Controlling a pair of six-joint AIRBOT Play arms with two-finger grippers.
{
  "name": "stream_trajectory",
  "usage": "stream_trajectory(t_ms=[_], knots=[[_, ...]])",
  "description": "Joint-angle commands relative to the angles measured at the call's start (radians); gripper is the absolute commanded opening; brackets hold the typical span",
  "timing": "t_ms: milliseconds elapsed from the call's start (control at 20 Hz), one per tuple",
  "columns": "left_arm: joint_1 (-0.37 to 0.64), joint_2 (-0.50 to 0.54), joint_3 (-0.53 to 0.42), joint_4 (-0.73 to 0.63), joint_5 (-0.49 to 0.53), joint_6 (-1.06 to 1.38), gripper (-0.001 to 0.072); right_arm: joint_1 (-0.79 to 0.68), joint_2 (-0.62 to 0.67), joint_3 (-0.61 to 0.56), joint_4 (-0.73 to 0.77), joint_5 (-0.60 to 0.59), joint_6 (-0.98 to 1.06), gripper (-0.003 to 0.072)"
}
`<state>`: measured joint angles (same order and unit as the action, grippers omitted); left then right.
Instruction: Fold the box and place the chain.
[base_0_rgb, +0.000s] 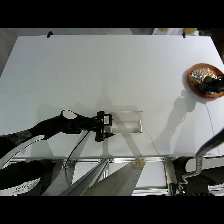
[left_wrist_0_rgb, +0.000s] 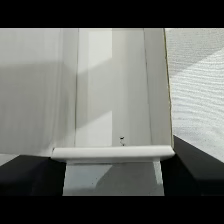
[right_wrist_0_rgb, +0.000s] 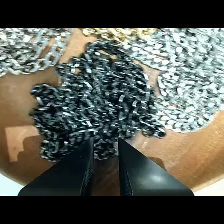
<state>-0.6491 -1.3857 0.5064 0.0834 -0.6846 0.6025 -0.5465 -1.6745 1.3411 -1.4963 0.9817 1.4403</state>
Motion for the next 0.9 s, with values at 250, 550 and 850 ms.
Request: stream_trajectory(t_ms=[250, 550, 850], knots=[[0.000, 0.000, 0.000, 0.000, 0.000, 0.000, 0.0272, -0.017, -0.010, 0.000, 0.047, -0.016, -0.001, 0.0174], [0.000, 0.000, 0.000, 0.000, 0.000, 0.000, 0.0272, -0.017, -0.035, 0.000, 0.052, -0.012, -0.011, 0.0015], [0.000, 0.000, 0.000, 0.000, 0.000, 0.000, 0.0272, -0.017, 0.097, 0.000, 0.053, -0.006, -0.011, 0.0015]])
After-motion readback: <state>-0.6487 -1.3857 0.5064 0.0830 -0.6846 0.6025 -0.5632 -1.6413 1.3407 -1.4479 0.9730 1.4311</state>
